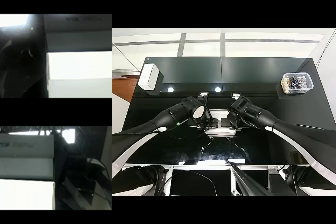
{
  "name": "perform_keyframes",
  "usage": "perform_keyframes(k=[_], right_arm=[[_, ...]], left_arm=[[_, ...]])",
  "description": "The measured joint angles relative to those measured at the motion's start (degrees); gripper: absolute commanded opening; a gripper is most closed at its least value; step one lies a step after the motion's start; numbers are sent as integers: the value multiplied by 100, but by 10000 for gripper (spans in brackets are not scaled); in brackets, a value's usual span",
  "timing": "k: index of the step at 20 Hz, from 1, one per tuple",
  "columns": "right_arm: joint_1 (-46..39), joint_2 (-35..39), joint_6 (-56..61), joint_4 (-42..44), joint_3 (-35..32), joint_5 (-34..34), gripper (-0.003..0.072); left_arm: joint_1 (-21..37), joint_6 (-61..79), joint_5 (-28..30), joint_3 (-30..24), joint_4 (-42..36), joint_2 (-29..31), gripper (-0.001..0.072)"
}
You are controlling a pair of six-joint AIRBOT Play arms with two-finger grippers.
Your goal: Fold the box and place the chain.
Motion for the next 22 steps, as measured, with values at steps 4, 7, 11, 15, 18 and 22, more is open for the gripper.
perform_keyframes(k=[4, 7, 11, 15, 18, 22], right_arm=[[-2, 13, -42, 35, 0, -46, 421], [-28, 66, -74, 42, 0, -142, 421], [-63, 170, -129, 42, 2, -240, 420], [-76, 212, -219, 44, 15, -289, 420], [-116, 323, -586, 52, 164, -459, 420], [-369, 885, -1233, 57, 463, -820, 420]], left_arm=[[0, 28, -17, 2, 13, 0, 26], [0, 26, -22, 0, 17, 0, 26], [0, 9, -20, 0, 15, 0, 26], [0, 9, -17, 0, 15, 0, 26], [0, 7, -15, 0, 13, 0, 25], [0, 7, -11, 0, 13, 0, 25]])
